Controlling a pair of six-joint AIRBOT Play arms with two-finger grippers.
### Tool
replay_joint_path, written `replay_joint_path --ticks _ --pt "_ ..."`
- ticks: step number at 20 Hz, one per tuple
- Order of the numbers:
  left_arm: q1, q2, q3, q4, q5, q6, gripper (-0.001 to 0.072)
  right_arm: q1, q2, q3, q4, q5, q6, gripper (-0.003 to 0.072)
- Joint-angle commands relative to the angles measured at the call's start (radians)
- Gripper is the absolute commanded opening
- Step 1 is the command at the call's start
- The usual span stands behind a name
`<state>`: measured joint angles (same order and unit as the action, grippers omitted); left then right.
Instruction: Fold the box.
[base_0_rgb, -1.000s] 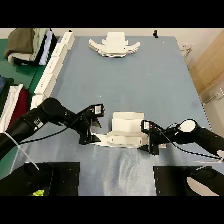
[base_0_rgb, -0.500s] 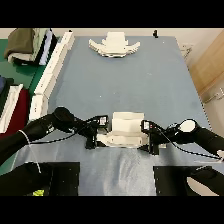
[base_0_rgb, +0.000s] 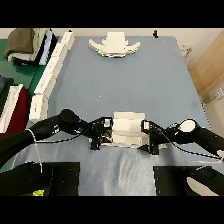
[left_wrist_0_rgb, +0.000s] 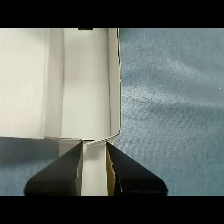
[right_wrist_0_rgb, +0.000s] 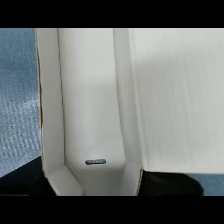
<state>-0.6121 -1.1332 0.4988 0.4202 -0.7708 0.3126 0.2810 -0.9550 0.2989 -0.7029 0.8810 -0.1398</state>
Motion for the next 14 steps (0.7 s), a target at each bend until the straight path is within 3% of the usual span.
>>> replay_joint_path --ticks 1,9,10,11,12,14 --pt "-0.012 -0.008 0.000 -0.024 0.032 0.010 0.0168 0.000 0.001 0.001 0.000 0.000 0.000 0.0604" --pt "-0.073 -0.008 -0.003 -0.084 0.039 0.032 0.0178 0.000 0.001 0.001 0.000 0.000 0.000 0.0604" --pt "-0.074 -0.008 -0.003 -0.084 0.038 0.032 0.0218 0.000 0.001 0.001 0.000 0.000 0.000 0.0604" --pt "-0.074 -0.008 -0.003 -0.084 0.038 0.032 0.0470 0.000 0.001 0.001 0.000 0.000 0.000 0.0604" --pt "-0.074 -0.008 -0.003 -0.084 0.039 0.031 0.0548 0.000 0.001 0.001 0.000 0.000 0.000 0.0604" --pt "-0.074 -0.008 -0.003 -0.084 0.039 0.031 0.0551 0.000 0.001 0.001 0.000 0.000 0.000 0.0604"
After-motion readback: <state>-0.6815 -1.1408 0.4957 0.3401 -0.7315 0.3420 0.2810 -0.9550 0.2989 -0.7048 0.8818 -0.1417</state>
